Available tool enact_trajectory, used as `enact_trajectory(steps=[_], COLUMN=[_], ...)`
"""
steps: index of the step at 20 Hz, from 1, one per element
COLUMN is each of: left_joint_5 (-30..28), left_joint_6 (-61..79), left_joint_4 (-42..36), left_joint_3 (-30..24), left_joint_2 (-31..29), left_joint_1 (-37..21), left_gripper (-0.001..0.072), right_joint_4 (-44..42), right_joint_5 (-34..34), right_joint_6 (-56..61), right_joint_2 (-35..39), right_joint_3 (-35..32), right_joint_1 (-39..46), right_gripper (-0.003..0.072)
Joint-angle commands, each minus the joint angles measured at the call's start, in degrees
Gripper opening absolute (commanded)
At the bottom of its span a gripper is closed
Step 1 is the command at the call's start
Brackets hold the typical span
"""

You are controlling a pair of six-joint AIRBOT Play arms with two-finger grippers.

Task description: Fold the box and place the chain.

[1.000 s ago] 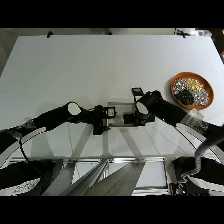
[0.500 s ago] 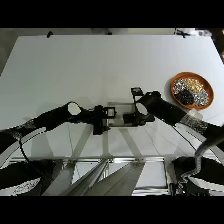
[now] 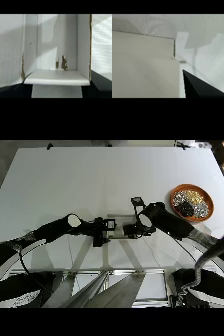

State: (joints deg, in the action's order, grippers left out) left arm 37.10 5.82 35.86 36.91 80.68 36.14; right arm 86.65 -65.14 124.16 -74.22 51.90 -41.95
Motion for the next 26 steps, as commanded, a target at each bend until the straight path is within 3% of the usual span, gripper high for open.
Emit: enact_trajectory(steps=[1,4,6,10,16,19,26], left_joint_5=[-0.02,-0.02,0.0,0.0,0.0,-0.02,0.0], left_joint_6=[-0.07,-0.07,-0.07,-0.07,-0.07,-0.07,-0.07], left_joint_4=[-0.02,-0.02,-0.02,-0.02,-0.02,0.0,-0.02], left_joint_3=[0.02,0.02,0.02,0.02,0.02,0.02,0.02], left_joint_2=[-0.04,-0.04,-0.04,-0.04,-0.04,-0.04,-0.04], left_joint_1=[0.02,0.02,0.02,0.02,0.02,0.02,0.02], left_gripper=[0.0205,0.0205,0.0205,0.0205,0.0205,0.0205,0.0205], right_joint_4=[4.26,9.79,11.02,11.02,7.06,3.43,-2.14], right_joint_5=[-5.11,-8.17,-7.63,-5.18,10.03,12.48,16.35], right_joint_6=[-1.7,-3.98,-6.75,-19.54,-33.22,-38.1,-41.18], right_joint_2=[5.01,11.63,15.8,17.92,9.84,2.89,-6.88], right_joint_3=[-0.02,0.0,0.0,0.0,0.0,0.0,0.0], right_joint_1=[0.07,1.31,7.04,28.96,58.84,63.87,62.62], right_gripper=[0.0509,0.0508,0.0508,0.0508,0.0508,0.0508,0.0508])
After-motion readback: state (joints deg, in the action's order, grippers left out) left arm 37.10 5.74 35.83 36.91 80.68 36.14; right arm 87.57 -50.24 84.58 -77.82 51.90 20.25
